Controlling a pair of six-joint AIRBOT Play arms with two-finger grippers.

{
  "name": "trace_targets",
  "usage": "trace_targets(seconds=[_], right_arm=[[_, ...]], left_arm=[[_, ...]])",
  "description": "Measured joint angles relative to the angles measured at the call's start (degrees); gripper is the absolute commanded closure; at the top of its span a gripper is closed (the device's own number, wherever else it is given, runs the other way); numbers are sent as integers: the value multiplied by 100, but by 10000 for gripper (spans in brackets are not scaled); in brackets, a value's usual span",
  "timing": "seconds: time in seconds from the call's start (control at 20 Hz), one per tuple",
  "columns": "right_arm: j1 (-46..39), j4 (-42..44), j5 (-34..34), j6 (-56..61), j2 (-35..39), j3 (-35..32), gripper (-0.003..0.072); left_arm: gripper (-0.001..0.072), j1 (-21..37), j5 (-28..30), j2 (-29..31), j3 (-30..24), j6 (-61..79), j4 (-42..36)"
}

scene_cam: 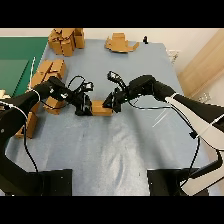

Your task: Fold the box.

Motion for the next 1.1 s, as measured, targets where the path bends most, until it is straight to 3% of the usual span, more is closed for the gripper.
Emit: trace_targets(seconds=[0.45,0.6,0.7,1.1], right_arm=[[9,-55,103,-2,160,0,676],[-2,-35,74,0,168,0,636],[2,46,-35,0,168,0,509],[2,33,-199,0,142,0,513]], left_arm=[[187,0,-46,0,0,22,17],[187,0,-44,0,0,17,13],[187,0,-39,0,0,15,11],[187,0,-33,0,0,11,7]])
